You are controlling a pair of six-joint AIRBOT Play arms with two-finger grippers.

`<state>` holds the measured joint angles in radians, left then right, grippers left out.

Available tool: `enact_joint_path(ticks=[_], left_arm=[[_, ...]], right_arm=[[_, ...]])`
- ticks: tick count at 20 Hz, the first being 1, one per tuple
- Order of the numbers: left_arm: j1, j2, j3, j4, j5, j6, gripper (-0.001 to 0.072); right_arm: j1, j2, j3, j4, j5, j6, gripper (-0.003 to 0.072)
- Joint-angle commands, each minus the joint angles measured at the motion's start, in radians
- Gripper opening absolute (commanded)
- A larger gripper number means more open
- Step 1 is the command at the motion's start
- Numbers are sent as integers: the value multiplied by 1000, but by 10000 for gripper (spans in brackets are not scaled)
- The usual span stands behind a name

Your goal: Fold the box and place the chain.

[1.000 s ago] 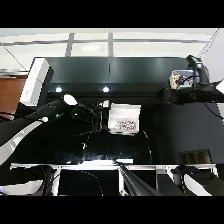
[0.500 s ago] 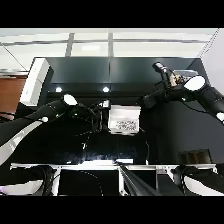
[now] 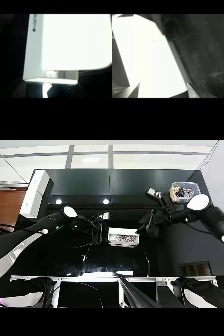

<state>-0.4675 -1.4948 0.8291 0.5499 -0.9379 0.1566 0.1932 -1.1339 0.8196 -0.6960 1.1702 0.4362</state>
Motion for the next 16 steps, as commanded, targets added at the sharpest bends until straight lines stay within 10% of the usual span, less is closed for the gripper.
enact_joint_path(ticks=[1,16], left_arm=[[-1,-1,-1,0,0,0,407],[-1,-1,-1,0,0,0,408]], right_arm=[[35,66,-111,23,-122,-58,680],[142,65,-114,-80,-246,-239,680]])
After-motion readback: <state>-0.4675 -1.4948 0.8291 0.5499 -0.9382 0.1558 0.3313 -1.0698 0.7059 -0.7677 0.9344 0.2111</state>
